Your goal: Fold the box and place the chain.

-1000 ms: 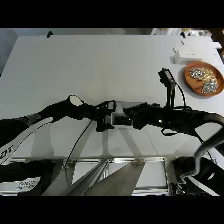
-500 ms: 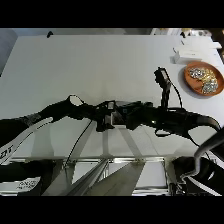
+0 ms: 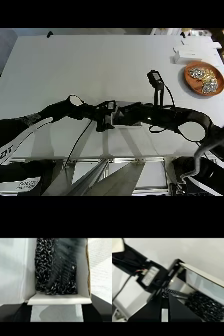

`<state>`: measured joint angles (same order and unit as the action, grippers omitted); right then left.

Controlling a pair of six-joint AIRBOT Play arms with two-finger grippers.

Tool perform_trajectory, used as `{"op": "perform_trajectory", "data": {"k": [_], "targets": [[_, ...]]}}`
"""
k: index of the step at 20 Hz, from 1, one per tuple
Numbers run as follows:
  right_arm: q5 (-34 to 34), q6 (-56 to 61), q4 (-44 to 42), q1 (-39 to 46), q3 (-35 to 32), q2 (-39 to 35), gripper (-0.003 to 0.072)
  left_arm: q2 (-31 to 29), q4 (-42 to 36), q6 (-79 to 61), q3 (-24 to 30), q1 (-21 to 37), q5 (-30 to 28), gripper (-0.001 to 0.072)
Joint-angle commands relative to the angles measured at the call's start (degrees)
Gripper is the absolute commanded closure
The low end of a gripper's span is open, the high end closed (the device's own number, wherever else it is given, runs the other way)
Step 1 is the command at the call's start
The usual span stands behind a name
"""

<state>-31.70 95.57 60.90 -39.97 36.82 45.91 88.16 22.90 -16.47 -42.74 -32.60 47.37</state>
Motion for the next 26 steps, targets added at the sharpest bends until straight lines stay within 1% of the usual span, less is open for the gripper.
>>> {"op": "perform_trajectory", "data": {"k": [1,4,8,9,10,11,12,14,15,16,17,19,20,22,24,26], "targets": [[-4.96,4.68,6.69,1.99,0.04,0.57,0.0668,-0.04,0.02,0.00,0.00,0.00,0.00,0.0439],[-5.99,4.59,7.74,1.99,0.04,2.91,0.0668,-0.04,0.02,0.00,0.00,0.00,0.00,0.0439],[-6.12,3.10,7.37,1.55,0.04,10.38,0.0666,-0.04,0.02,0.00,0.00,0.00,0.00,0.0439],[-6.58,2.25,7.17,1.46,0.07,11.65,0.0630,-0.04,0.00,-0.02,0.00,0.00,-0.02,0.0439],[-7.23,0.07,6.23,1.46,0.13,11.89,0.0496,-0.04,0.02,-0.02,0.00,0.00,0.00,0.0439],[-8.74,-2.36,5.84,1.46,0.87,11.76,0.0412,-0.04,0.02,-0.02,0.00,0.00,0.00,0.0439],[-11.32,-4.57,5.95,1.49,2.54,11.76,0.0408,-0.04,0.02,-0.02,0.00,0.00,0.00,0.0439],[-15.47,-8.81,8.09,1.53,7.41,11.76,0.0412,-0.02,0.00,-0.02,0.00,0.00,0.00,0.0439],[-16.52,-9.14,10.51,1.55,10.34,11.78,0.0455,-0.04,0.02,-0.02,0.00,0.00,0.00,0.0439],[-17.16,-9.20,13.57,2.25,13.29,11.78,0.0549,-0.04,0.00,-0.02,0.00,0.00,-0.02,0.0439],[-17.46,-9.51,15.98,3.85,15.85,11.78,0.0605,-0.04,0.00,0.00,0.00,0.00,0.00,0.0439],[-16.79,-11.21,17.51,8.63,19.45,11.80,0.0612,-0.02,0.00,-0.02,0.00,0.00,0.00,0.0439],[-15.45,-13.27,17.44,11.06,20.04,11.85,0.0661,-0.04,0.02,0.00,0.00,0.00,0.00,0.0439],[-14.43,-17.77,17.33,14.84,20.04,13.53,0.0668,-0.02,0.02,0.00,0.00,0.00,0.00,0.0439],[-16.39,-22.23,17.33,16.04,20.02,17.18,0.0670,-0.04,0.02,0.00,0.00,0.00,-0.02,0.0439],[-19.50,-28.24,16.52,14.97,20.02,21.09,0.0670,-0.04,0.00,0.00,0.00,0.00,-0.02,0.0439]]}}
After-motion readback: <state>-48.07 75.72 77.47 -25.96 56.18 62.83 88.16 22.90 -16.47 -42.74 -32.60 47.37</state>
